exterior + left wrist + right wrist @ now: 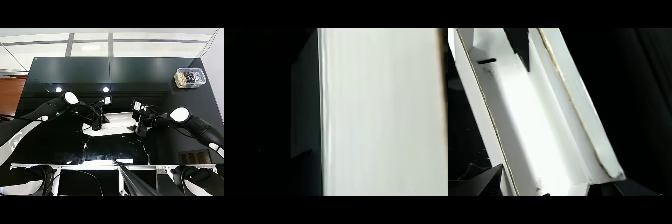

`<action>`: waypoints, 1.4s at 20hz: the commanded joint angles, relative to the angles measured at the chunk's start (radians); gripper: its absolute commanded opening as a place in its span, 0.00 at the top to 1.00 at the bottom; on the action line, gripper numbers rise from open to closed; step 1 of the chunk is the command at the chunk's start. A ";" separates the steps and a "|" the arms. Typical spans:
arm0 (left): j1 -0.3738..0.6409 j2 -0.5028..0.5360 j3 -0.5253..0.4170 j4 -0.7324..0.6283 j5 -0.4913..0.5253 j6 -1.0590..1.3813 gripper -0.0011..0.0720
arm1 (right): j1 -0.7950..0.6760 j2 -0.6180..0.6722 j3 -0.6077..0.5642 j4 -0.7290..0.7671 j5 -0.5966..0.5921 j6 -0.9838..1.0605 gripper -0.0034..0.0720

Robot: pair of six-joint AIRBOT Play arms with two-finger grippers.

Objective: Fold the box and place the chain.

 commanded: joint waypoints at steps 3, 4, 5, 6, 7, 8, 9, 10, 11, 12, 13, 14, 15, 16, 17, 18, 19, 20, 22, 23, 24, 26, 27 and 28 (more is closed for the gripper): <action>-0.001 0.004 0.000 -0.005 0.000 -0.001 0.94 | 0.000 -0.053 -0.001 0.027 0.098 -0.022 0.01; 0.000 0.004 0.000 -0.005 -0.001 -0.001 0.94 | 0.000 -0.067 -0.003 0.027 0.097 -0.030 0.01; 0.000 0.003 0.000 -0.005 -0.001 -0.002 0.94 | 0.000 -0.085 -0.003 0.028 0.096 -0.057 0.01; 0.000 0.003 0.000 -0.005 -0.001 -0.002 0.94 | 0.000 -0.099 -0.003 0.029 0.093 -0.091 0.01; 0.000 0.003 0.000 -0.005 -0.001 -0.002 0.94 | 0.000 -0.111 -0.003 0.032 0.092 -0.130 0.01; -0.001 0.003 0.000 -0.005 -0.001 -0.002 0.94 | 0.000 -0.119 -0.003 0.032 0.090 -0.167 0.01; 0.000 0.003 0.000 -0.005 -0.001 -0.002 0.94 | 0.000 -0.127 -0.003 0.032 0.088 -0.199 0.01; 0.000 0.003 0.000 -0.005 -0.001 -0.002 0.94 | 0.000 -0.133 -0.003 0.032 0.085 -0.223 0.01; 0.000 0.003 0.000 -0.005 -0.001 -0.002 0.94 | 0.000 -0.139 -0.003 0.032 0.082 -0.238 0.01; 0.000 0.003 0.000 -0.005 -0.001 -0.002 0.94 | 0.000 -0.144 -0.003 0.031 0.082 -0.248 0.01; 0.000 0.003 0.000 -0.005 -0.001 -0.002 0.94 | 0.000 -0.147 -0.003 0.027 0.080 -0.257 0.01; 0.000 0.003 0.000 -0.005 -0.001 -0.002 0.94 | 0.000 -0.147 -0.003 0.021 0.072 -0.257 0.01; 0.000 0.003 0.000 -0.005 -0.001 -0.002 0.94 | 0.000 -0.148 -0.003 0.021 0.066 -0.259 0.01; 0.000 0.003 0.000 -0.005 -0.001 -0.002 0.94 | 0.000 -0.148 -0.003 0.020 0.065 -0.269 0.01; 0.000 0.003 0.000 -0.005 -0.001 -0.002 0.94 | 0.000 -0.150 -0.003 0.020 0.065 -0.275 0.01; 0.000 0.003 0.000 -0.005 -0.001 -0.002 0.94 | 0.000 -0.150 -0.005 0.019 0.062 -0.275 0.01; 0.000 0.003 0.000 -0.005 -0.001 -0.002 0.94 | 0.000 -0.150 -0.005 0.002 0.062 -0.275 0.01; 0.000 0.003 0.000 -0.005 -0.001 -0.002 0.94 | 0.000 -0.150 -0.005 -0.025 0.062 -0.274 0.01; 0.000 0.003 0.000 -0.005 -0.001 -0.002 0.94 | 0.000 -0.150 -0.008 -0.047 0.050 -0.272 0.01; 0.000 0.003 0.000 -0.005 -0.002 -0.007 0.94 | 0.000 -0.156 -0.008 -0.045 0.049 -0.270 0.01; 0.000 0.003 0.000 -0.005 -0.001 -0.023 0.94 | 0.000 -0.164 -0.008 -0.045 0.049 -0.270 0.01; 0.000 0.003 0.000 -0.005 -0.002 -0.029 0.94 | 0.000 -0.185 -0.008 -0.038 0.049 -0.271 0.01; 0.000 0.003 0.000 -0.005 -0.001 -0.029 0.94 | 0.004 -0.185 -0.007 -0.039 0.044 -0.270 0.01; 0.000 0.003 0.000 -0.005 0.000 -0.028 0.94 | 0.004 -0.185 -0.007 -0.039 0.044 -0.270 0.01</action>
